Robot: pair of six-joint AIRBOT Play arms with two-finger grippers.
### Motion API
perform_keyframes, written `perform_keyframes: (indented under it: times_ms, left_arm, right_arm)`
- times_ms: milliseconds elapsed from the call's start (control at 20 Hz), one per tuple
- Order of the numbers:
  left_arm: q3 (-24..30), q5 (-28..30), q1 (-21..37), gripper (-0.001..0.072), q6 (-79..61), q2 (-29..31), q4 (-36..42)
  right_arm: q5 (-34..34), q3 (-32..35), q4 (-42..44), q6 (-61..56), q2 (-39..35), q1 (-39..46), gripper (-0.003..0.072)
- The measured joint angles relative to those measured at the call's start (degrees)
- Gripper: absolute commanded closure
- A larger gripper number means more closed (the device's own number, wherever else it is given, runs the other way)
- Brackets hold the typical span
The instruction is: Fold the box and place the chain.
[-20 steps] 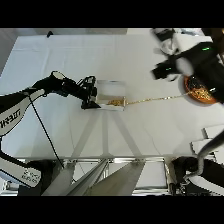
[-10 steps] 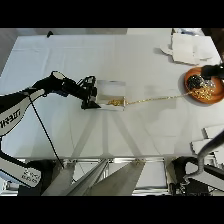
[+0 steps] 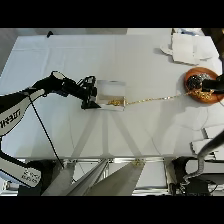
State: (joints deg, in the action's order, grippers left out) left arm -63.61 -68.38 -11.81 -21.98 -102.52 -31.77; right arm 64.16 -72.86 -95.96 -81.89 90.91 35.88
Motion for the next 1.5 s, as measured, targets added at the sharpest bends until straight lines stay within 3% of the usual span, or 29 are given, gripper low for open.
perform_keyframes:
  times_ms: [100, 350, 750, 1200, 1500]
  left_arm:
    - [0.00, 0.02, 0.00, 0.0389, 0.00, 0.00, 0.00]
    - [0.00, 0.02, 0.00, 0.0389, 0.00, 0.00, 0.00]
    - [0.00, 0.02, 0.00, 0.0389, -0.02, 0.00, 0.00]
    - [0.00, 0.00, 0.00, 0.0389, 0.00, 0.00, 0.00]
    - [0.00, 0.02, 0.00, 0.0389, 0.00, 0.00, 0.00]
  right_arm:
    - [-0.42, 0.00, 0.31, -0.35, 3.04, 0.63, 0.0188]
    - [-1.22, -0.13, 1.64, -0.61, 6.27, 1.16, 0.0665]
    - [-2.29, 0.15, 0.59, -0.74, 5.73, 1.31, 0.0677]
    - [-0.09, 0.02, 2.97, 2.05, -8.00, 0.17, 0.0678]
    - [4.33, 0.02, 3.34, 3.56, -15.98, -6.75, 0.0678]
